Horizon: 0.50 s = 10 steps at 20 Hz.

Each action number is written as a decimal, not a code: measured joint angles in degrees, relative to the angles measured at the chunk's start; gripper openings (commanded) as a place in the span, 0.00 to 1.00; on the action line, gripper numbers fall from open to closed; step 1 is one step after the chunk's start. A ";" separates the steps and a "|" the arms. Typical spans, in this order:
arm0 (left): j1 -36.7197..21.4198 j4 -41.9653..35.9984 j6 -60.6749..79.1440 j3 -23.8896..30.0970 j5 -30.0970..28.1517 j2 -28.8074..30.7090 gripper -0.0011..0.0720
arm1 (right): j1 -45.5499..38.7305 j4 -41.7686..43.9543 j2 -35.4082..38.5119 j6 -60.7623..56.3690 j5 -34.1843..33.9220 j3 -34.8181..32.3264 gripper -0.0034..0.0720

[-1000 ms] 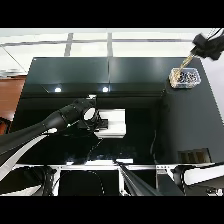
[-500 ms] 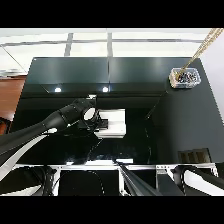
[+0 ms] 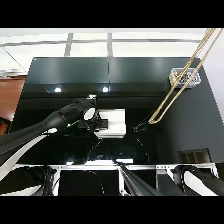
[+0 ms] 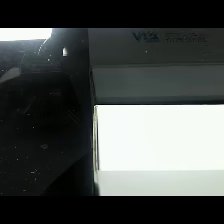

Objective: Fold the box and place the chain.

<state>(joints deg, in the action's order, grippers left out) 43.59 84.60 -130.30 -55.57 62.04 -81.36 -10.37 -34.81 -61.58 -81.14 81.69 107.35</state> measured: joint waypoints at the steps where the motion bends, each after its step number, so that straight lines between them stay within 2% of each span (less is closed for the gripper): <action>1: 0.00 0.00 0.02 0.00 0.00 0.02 0.05 | 1.90 0.11 0.09 0.15 1.33 -1.05 0.06; 6: 0.00 0.00 0.00 0.00 0.00 0.00 0.05 | 12.61 -0.72 0.31 0.52 3.96 -8.79 0.06; 10: 0.00 0.00 0.00 0.00 0.00 0.02 0.05 | 17.94 -1.14 0.28 0.59 4.37 -14.27 0.06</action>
<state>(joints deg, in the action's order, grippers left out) 43.59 84.60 -130.30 -55.57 62.04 -81.34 7.57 -35.94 -61.30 -80.55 86.06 93.08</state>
